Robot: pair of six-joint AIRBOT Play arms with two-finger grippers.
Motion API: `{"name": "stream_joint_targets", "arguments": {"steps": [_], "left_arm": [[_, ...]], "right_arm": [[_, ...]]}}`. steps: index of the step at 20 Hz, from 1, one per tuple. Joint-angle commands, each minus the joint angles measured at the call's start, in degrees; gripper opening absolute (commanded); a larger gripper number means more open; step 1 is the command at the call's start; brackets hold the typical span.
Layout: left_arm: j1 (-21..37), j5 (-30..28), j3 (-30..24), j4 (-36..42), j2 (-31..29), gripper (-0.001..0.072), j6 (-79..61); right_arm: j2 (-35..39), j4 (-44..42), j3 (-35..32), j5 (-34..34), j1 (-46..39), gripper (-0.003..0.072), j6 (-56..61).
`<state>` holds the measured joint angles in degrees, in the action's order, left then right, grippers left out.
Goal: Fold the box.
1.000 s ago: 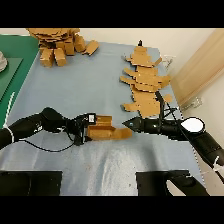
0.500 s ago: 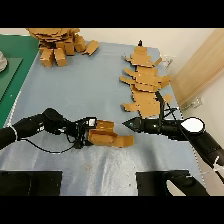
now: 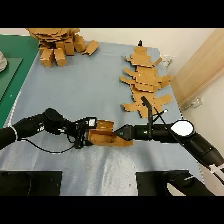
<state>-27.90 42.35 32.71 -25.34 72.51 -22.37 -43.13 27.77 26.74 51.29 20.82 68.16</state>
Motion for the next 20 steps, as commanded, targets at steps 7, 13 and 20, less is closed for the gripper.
{"name": "stream_joint_targets", "arguments": {"steps": [7, 13, 20], "left_arm": [[0.0, -1.3, 0.0, -3.4, 0.2, 0.0397, 1.2], [0.0, -1.3, 0.0, -3.4, 0.2, 0.0397, 1.2], [0.0, -1.4, 0.0, -3.3, 0.2, 0.0397, 1.2]], "right_arm": [[-18.7, -12.3, 5.7, -11.8, 4.0, 0.0006, -15.9], [-27.6, -11.3, 11.1, -12.1, 3.8, 0.0005, -18.0], [-32.0, -10.0, 7.1, -11.8, 3.9, 0.0005, -18.1]]}}
